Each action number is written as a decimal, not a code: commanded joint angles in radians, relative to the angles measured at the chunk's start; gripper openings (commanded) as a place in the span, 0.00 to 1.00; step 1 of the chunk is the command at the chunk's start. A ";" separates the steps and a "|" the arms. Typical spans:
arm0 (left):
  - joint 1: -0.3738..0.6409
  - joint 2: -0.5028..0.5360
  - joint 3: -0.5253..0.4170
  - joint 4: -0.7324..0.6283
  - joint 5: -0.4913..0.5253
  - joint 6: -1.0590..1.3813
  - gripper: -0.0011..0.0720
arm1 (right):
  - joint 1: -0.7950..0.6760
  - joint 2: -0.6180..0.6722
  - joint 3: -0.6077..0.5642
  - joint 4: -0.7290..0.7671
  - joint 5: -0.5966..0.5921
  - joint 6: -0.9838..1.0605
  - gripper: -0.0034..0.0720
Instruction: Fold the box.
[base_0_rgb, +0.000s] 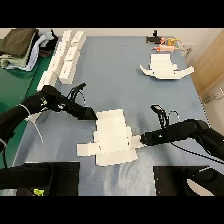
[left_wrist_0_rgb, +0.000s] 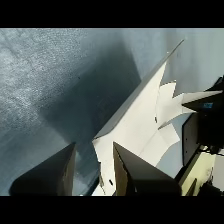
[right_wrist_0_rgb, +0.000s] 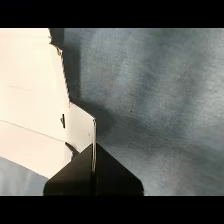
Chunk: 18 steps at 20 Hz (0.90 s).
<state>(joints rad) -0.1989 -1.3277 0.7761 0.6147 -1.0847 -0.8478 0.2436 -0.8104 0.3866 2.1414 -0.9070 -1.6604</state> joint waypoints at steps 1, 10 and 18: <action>-0.001 -0.087 0.000 -0.045 -0.024 0.082 0.51 | 0.007 0.001 0.000 -0.005 0.009 -0.001 0.05; -0.058 -0.183 0.033 -0.154 -0.153 0.258 0.51 | 0.007 0.001 0.000 -0.006 0.010 -0.001 0.05; -0.076 -0.193 0.044 -0.162 -0.183 0.370 0.04 | 0.007 0.001 0.000 -0.008 0.010 -0.001 0.05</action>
